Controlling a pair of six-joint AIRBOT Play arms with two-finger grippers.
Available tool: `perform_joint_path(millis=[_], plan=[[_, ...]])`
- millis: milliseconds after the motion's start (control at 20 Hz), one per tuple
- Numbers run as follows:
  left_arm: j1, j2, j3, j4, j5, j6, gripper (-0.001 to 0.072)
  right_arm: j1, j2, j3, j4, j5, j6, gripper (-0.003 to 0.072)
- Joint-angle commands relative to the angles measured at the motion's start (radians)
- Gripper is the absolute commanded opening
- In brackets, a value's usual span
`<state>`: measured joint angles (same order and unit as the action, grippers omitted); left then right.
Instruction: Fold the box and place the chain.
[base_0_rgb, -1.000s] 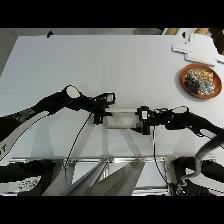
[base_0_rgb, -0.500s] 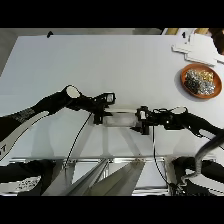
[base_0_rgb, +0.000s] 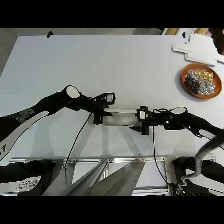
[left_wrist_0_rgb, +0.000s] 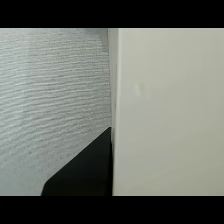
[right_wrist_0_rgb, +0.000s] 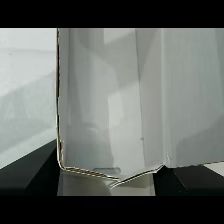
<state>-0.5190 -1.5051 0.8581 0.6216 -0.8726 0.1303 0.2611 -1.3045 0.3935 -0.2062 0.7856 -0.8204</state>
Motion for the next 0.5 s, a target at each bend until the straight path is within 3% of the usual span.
perform_joint_path(millis=[0, 450], plan=[[0.000, 0.000, 0.000, 0.000, 0.001, 0.000, 0.0012, 0.001, -0.001, 0.001, 0.000, -0.002, 0.000, 0.0398], [0.000, 0.000, 0.000, 0.000, 0.001, 0.000, 0.0012, 0.001, -0.001, 0.001, 0.001, 0.000, 0.001, 0.0408]])
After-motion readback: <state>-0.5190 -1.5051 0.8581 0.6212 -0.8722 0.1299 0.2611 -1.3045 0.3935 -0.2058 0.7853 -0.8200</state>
